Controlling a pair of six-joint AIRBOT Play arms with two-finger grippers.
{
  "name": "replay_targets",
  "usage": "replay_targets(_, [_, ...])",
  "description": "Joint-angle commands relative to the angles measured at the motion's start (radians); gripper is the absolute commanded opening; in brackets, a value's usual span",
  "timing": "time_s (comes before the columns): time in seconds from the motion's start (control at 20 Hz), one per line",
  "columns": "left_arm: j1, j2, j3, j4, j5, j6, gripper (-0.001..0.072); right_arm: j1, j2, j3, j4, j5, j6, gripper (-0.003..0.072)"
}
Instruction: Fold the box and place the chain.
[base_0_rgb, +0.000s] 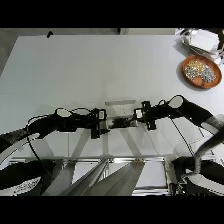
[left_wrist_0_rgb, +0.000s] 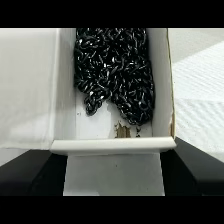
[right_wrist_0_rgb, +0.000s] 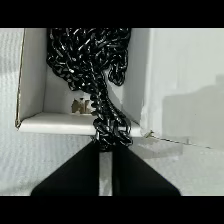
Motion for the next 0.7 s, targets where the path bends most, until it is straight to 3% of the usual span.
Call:
replay_targets(0.0, [0.0, 0.0, 0.0, 0.0, 0.0, 0.0, 0.0138, 0.001, -0.003, 0.0, 0.007, 0.007, 0.0, 0.0031])
replay_targets(0.3, [0.0, 0.001, 0.0, 0.0, 0.0, 0.0, 0.0138, -0.003, 0.009, 0.0, -0.028, 0.001, 0.025, 0.0012])
replay_targets(0.65, [0.0, 0.0, 0.0, 0.0, 0.0, 0.0, 0.0138, -0.065, 0.115, 0.0, -0.049, 0.001, 0.037, 0.0012])
